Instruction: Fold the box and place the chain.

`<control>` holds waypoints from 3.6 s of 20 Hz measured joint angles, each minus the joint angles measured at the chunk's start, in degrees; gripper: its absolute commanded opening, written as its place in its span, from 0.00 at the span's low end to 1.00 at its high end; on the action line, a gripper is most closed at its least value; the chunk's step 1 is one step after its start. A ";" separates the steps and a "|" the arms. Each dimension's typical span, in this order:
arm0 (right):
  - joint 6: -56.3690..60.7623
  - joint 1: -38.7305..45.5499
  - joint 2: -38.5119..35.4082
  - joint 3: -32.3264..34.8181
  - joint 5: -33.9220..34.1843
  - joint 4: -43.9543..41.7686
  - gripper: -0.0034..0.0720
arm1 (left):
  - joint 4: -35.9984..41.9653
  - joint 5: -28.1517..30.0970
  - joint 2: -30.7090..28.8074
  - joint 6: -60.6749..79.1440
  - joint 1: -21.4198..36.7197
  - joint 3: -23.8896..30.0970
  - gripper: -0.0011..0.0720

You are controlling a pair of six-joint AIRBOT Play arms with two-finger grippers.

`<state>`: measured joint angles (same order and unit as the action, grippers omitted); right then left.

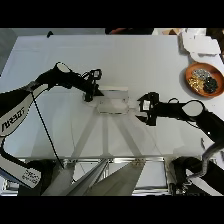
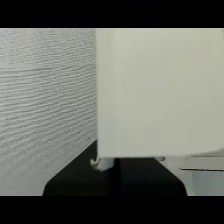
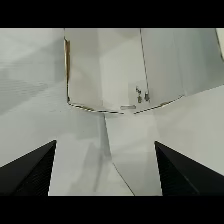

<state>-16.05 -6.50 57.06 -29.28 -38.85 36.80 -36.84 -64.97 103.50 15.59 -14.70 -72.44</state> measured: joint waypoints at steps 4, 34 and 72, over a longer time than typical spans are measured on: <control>-10.71 0.81 6.54 0.57 1.62 -10.05 0.96 | -0.02 0.00 0.00 0.00 0.00 0.00 0.03; -24.59 -2.03 16.96 0.76 12.20 -37.75 0.96 | -0.02 0.02 0.00 0.02 0.00 0.00 0.03; -23.23 -2.05 17.25 1.90 8.63 -38.47 0.96 | -0.02 0.00 0.00 0.02 0.00 0.00 0.03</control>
<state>-39.29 -8.56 74.30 -27.38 -30.22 -1.67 -36.86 -64.97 103.50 15.62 -14.70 -72.44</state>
